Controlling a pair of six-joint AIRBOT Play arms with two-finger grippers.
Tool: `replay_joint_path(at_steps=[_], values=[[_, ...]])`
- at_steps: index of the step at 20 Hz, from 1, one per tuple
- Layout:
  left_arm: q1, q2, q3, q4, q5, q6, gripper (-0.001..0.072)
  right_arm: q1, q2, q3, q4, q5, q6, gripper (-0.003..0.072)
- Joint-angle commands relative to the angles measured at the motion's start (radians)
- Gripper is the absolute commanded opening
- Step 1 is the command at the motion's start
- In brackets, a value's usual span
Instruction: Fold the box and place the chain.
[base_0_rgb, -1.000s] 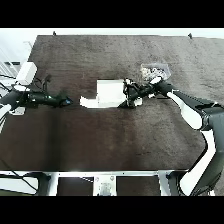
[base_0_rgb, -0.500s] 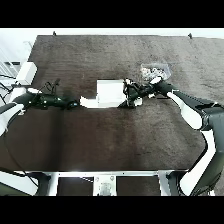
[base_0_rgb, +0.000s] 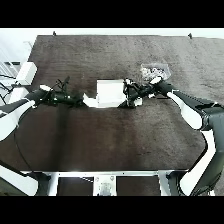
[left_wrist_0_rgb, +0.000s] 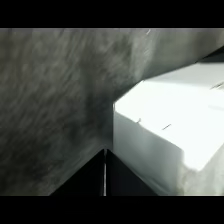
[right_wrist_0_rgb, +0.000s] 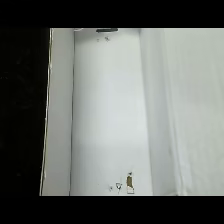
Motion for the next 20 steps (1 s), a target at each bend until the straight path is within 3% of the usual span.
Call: replay_joint_path(at_steps=[1,4,6,7,20], values=[[-0.011,0.002,0.065,-0.011,-0.038,-0.006,0.0017,0.0,0.0,0.0,0.0,0.0,0.0,0.0592],[-0.011,0.002,0.103,-0.018,-0.079,-0.014,0.0043,0.0,0.0,0.0,0.0,0.0,0.0,0.0592],[-0.011,0.002,0.103,-0.026,-0.094,-0.013,0.031,0.0,0.0,0.0,0.0,0.0,0.0,0.0592],[-0.011,0.002,0.103,-0.034,-0.109,-0.006,0.0326,0.0,0.0,0.0,0.0,0.0,0.0,0.0592],[-0.051,0.002,0.103,-0.06,-0.097,-0.019,0.0327,0.0,0.0,0.0,0.0,0.0,0.0,0.0592]])
